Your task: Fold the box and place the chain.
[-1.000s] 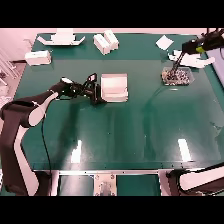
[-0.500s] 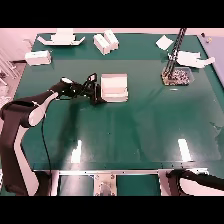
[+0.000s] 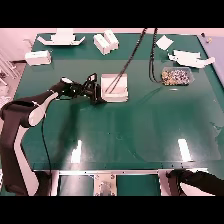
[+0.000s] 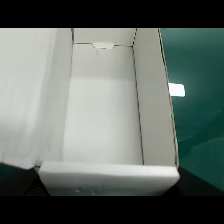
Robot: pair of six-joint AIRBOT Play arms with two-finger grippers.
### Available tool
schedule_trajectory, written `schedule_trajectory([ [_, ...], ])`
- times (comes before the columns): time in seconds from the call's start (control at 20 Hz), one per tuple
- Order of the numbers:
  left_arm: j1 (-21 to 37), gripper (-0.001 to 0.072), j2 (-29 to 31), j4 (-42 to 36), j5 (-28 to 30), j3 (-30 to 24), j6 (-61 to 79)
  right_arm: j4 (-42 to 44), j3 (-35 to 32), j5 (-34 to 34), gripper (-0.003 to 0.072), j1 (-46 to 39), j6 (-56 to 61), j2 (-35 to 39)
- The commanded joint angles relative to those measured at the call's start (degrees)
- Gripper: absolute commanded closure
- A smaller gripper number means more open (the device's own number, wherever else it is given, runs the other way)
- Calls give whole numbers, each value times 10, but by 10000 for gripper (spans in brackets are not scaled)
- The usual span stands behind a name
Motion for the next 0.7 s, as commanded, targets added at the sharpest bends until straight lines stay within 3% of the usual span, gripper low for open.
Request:
schedule_trajectory([
  [0.0, 0, 77, 0, 0, 0, 0, 0, 2, 0, -5, 677, 37, -1, -3],
  [0.65, 0, 77, 0, 0, 0, 0, 0, 17, -5, -3, 678, 50, -1, -68],
])
